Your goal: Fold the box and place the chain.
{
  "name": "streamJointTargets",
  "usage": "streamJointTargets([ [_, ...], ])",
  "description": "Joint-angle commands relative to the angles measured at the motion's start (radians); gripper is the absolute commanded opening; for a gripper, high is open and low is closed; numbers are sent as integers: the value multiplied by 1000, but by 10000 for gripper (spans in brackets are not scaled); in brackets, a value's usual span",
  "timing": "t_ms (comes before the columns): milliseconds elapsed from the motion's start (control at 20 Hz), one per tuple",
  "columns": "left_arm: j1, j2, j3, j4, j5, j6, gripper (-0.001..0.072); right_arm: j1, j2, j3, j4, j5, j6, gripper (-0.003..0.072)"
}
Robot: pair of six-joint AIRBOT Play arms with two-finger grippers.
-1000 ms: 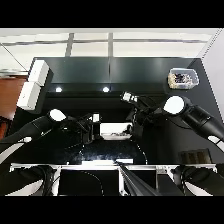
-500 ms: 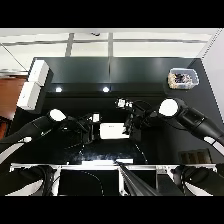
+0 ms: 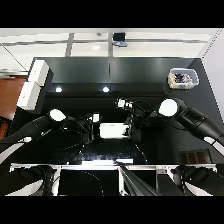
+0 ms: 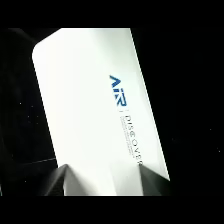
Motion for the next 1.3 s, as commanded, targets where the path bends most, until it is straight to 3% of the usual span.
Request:
streamJointTargets([
  [0, 0, -1, 1, 1, 0, 0, 396, 1, -1, 0, -5, -2, 0, 548],
  [200, 0, -1, 1, 1, 0, 0, 396, 26, -2, 0, -54, -51, 10, 526],
  [300, 0, -1, 1, 1, 0, 0, 396, 45, -2, 0, -68, -68, 13, 245],
  [1200, -7, -1, 1, 11, -1, 0, 396, 49, -2, 0, -68, -81, 91, 241],
  [1250, -7, -1, 1, 11, -1, 0, 396, 49, -2, 0, -68, -92, 91, 272],
])
